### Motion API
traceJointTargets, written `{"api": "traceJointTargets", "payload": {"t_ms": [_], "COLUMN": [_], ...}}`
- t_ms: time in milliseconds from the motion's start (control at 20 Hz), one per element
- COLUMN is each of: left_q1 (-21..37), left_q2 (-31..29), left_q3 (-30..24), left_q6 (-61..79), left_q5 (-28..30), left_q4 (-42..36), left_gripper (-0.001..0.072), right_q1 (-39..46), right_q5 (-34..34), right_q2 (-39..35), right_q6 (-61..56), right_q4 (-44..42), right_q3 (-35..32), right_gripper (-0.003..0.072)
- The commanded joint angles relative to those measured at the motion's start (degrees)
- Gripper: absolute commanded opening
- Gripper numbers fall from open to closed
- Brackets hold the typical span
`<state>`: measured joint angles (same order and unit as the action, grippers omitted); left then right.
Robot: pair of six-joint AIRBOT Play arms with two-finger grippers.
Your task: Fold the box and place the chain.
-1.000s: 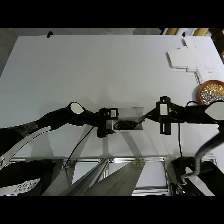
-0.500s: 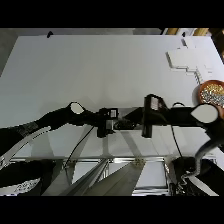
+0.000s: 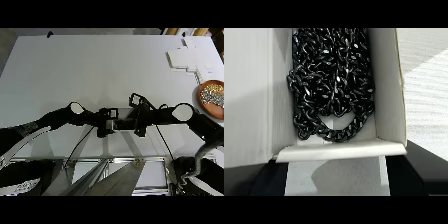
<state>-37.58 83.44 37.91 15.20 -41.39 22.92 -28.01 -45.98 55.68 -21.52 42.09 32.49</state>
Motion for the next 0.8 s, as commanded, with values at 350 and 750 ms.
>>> {"api": "traceJointTargets", "payload": {"t_ms": [350,750], "left_q1": [0.0,0.0], "left_q2": [0.0,0.0], "left_q3": [0.0,0.0], "left_q6": [0.0,0.0], "left_q5": [0.0,0.0], "left_q4": [0.0,0.0], "left_gripper": [0.0334,0.0334], "right_q1": [12.5,9.8], "right_q5": [-7.8,-9.5], "right_q2": [-0.1,12.9], "right_q6": [-2.0,-1.9], "right_q4": [4.5,11.1], "right_q3": [16.8,17.4], "right_gripper": [0.0032,0.0015]}}
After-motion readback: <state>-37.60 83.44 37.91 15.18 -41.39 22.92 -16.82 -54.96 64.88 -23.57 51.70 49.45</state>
